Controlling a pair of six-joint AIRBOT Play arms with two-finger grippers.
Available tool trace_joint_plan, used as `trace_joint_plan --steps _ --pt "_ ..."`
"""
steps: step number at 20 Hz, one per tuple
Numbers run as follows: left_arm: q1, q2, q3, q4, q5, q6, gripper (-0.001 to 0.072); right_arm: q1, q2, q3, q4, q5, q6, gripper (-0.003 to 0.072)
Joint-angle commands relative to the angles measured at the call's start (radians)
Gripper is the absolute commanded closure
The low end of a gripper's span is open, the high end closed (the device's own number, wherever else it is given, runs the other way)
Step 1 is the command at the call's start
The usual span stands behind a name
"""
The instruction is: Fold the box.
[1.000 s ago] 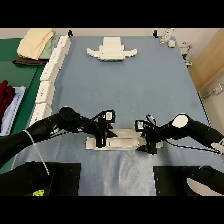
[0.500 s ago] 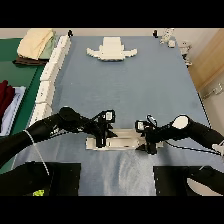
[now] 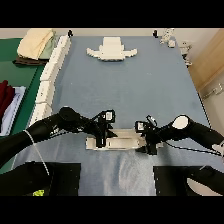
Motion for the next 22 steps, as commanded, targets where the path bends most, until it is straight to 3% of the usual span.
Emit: trace_joint_plan --steps 1,13,22 --pt "0.000 0.000 0.001 0.000 0.000 0.000 0.0695 0.000 0.046 0.001 -0.025 0.021 0.023 -0.0006" --pt "0.000 0.000 0.001 0.000 0.001 0.000 0.0694 0.001 0.151 -0.013 -0.044 0.035 0.049 0.0042" --pt "0.000 0.000 0.001 0.000 0.001 0.000 0.0695 0.001 0.150 -0.084 0.029 -0.075 -0.034 0.0038"
